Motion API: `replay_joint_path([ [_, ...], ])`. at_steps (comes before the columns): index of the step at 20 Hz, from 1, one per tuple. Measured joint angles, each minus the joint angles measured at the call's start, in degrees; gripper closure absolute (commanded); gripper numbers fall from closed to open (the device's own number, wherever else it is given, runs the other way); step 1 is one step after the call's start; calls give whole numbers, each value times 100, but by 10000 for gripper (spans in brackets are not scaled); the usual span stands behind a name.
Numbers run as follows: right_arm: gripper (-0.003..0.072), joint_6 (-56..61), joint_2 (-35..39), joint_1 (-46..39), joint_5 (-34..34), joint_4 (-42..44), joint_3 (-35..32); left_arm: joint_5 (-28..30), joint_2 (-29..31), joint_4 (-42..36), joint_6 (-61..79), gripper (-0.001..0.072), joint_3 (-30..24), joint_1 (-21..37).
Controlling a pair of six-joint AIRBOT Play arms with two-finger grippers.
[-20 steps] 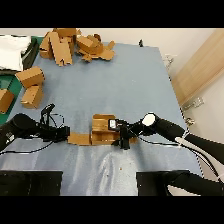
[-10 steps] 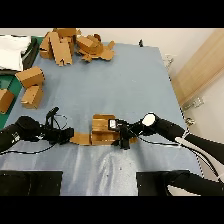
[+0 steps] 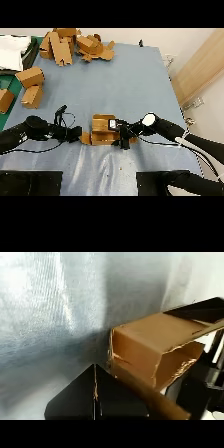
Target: Fold the box.
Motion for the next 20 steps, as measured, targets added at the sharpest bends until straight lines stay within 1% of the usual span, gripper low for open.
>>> replay_joint_path([
  [7,312,2,0,0,0,0,0,-116,267,-127,166,693,179,-48],
  [8,312,0,0,0,0,0,0,-120,275,-131,223,599,186,-50],
  [9,312,2,0,0,0,0,0,-120,280,-129,264,385,192,-52],
  [10,313,2,0,0,0,0,0,-122,289,-122,286,377,195,-52],
  [14,312,0,0,0,0,0,0,-157,297,-48,380,377,205,-52],
  [16,312,0,0,0,0,0,0,-177,302,-37,647,379,214,-52],
  [17,312,2,0,0,0,0,0,-175,304,-50,754,434,219,-52],
  [18,312,2,0,0,0,0,0,-177,304,-107,824,597,221,-52],
  [19,312,2,0,0,0,0,0,-175,304,-203,896,675,227,-52],
  [20,312,2,0,0,0,0,0,-177,304,-286,946,674,229,-52],
])
